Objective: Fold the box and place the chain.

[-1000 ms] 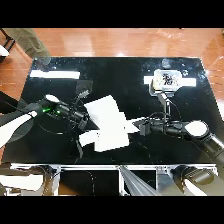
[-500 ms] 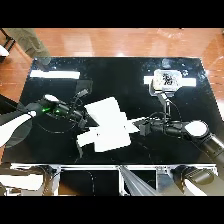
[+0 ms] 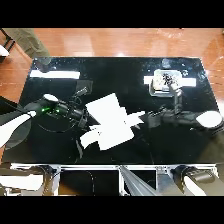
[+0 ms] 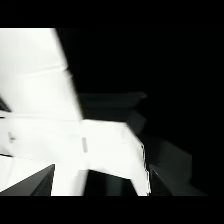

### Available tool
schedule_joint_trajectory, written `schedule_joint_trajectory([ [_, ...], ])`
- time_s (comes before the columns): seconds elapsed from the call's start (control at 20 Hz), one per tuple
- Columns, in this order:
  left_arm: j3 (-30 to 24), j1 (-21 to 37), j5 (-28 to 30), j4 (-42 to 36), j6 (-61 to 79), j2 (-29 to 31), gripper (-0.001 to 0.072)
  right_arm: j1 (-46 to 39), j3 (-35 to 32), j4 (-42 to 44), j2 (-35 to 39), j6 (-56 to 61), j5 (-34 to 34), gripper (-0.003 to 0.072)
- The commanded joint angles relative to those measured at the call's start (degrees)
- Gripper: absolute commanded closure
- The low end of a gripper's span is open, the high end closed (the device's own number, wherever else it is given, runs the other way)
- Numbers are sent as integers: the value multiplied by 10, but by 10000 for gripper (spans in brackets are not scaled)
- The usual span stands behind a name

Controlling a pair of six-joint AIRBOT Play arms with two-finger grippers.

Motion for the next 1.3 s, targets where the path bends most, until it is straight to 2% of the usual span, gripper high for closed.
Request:
schedule_joint_trajectory([
  [0.0, 2, -30, 24, 14, 75, 33, 697, -118, 105, -110, 0, 17, 199, -22],
  [0.15, 2, -93, 114, 83, 90, 113, 697, -161, 144, -143, 0, 7, 357, -21],
  [0.2, 1, -112, 154, 98, 97, 140, 697, -152, 140, -153, 0, 10, 363, -21],
  [0.3, -11, -137, 228, 106, 134, 167, 696, -115, 119, -153, 0, 7, 337, -21],
  [0.45, -29, -154, 259, 106, 165, 152, 694, -52, 77, -153, 0, -21, 276, -21],
  [0.75, -32, -156, 249, 115, 159, 114, 694, 83, 25, -177, -1, -64, 70, -16],
  [0.9, -32, -156, 250, 115, 159, 113, 694, 117, 26, -145, -1, -63, -26, -15],
  [0.95, -32, -156, 248, 115, 160, 112, 694, 126, 26, -136, -2, -65, -35, -15],
  [1.05, -32, -156, 250, 115, 160, 111, 694, 148, 24, -166, -8, -104, 0, -15],
  [1.1, -32, -156, 253, 115, 160, 109, 694, 161, 15, -186, -14, -143, 15, -15],
  [1.25, -32, -156, 252, 115, 160, 99, 694, 185, -29, -190, -19, -275, 4, -15],
])
